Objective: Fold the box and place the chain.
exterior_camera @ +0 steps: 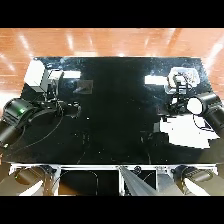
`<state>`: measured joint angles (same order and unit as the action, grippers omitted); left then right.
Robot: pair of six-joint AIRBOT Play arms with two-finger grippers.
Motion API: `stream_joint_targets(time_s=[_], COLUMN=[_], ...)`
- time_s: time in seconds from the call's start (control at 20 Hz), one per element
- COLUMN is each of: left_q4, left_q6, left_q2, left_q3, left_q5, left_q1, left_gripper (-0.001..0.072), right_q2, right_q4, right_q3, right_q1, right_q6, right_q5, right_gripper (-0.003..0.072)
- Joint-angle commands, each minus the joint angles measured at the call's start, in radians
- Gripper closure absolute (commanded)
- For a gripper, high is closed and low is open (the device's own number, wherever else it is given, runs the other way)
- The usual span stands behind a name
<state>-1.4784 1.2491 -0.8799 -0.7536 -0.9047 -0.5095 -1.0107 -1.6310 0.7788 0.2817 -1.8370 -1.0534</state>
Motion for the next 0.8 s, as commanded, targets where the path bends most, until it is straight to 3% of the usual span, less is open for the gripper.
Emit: stream_joint_targets(time_s=[0.0,0.55,0.75], left_q4=[0.000,0.000,0.003], left_q6=[0.000,0.000,0.000], left_q2=[0.000,0.000,0.000], left_q3=[0.000,0.000,0.000], left_q5=[0.000,0.000,0.138], left_q1=[-0.001,-0.001,-0.001], left_gripper=[0.0083,0.0083,0.0083], right_q2=[0.000,0.000,0.000], right_q4=[0.000,0.000,0.000], right_q3=[0.000,0.000,0.000], right_q1=[0.001,0.001,0.001], right_q6=[0.000,0.000,0.000], right_q5=[0.000,0.000,0.010], right_gripper=[0.0658,0.0658,0.0658])
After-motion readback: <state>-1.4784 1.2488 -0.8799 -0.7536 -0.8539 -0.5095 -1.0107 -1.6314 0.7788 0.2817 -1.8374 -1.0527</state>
